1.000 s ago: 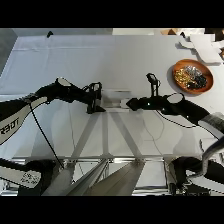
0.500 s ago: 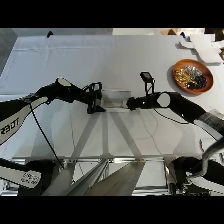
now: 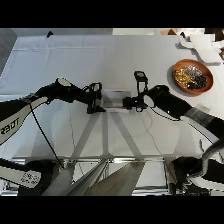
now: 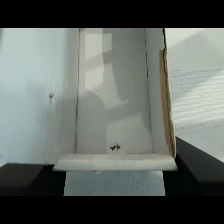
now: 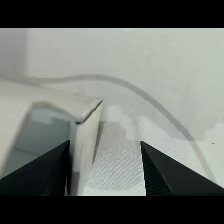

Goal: Fold the box and place the chain.

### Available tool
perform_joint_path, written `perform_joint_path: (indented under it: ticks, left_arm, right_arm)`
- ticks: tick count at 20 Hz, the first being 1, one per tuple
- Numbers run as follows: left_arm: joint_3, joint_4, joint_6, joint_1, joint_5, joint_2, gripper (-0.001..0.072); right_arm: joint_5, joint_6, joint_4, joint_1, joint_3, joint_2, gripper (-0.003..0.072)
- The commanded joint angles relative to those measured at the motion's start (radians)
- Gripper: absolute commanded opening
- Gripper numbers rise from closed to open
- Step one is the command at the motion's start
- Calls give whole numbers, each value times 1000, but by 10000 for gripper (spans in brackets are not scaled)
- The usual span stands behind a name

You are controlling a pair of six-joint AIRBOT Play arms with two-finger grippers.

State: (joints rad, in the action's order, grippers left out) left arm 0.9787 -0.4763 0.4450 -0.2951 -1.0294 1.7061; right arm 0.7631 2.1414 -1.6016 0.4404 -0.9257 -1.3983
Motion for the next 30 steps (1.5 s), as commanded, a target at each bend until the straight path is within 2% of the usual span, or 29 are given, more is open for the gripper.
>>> perform_joint_path:
  ticks: [1,7,9,10,12,14,16,17,21,24,25,30]
  left_arm:
    - [0,0,0,0,0,-1,493]
    - [0,0,0,0,0,0,493]
    - [0,0,0,0,0,-1,493]
    - [0,0,0,0,0,-1,493]
    - [0,0,0,0,0,-1,493]
    - [0,0,0,0,0,0,493]
    - [0,0,0,0,0,-1,493]
    - [0,0,0,0,0,-1,493]
    - [0,0,0,0,0,-1,493]
    - [0,0,0,0,0,-1,493]
    - [0,0,0,0,0,-1,493]
    - [0,0,0,0,0,-1,493]
  right_arm:
    - [66,194,-132,63,-91,-70,468]
    - [87,300,-170,96,-124,-127,449]
    - [108,324,-180,96,-124,-141,375]
    - [110,356,-194,95,-124,-145,374]
    - [100,403,-226,96,-124,-147,257]
    - [74,402,-228,96,-124,-147,209]
    - [52,402,-224,96,-124,-147,42]
    - [50,402,-223,96,-124,-147,7]
    - [54,402,-214,95,-124,-143,16]
    - [62,398,-159,95,-124,-108,266]
    - [71,398,-147,95,-124,-83,307]
    - [205,356,-148,83,-124,117,308]
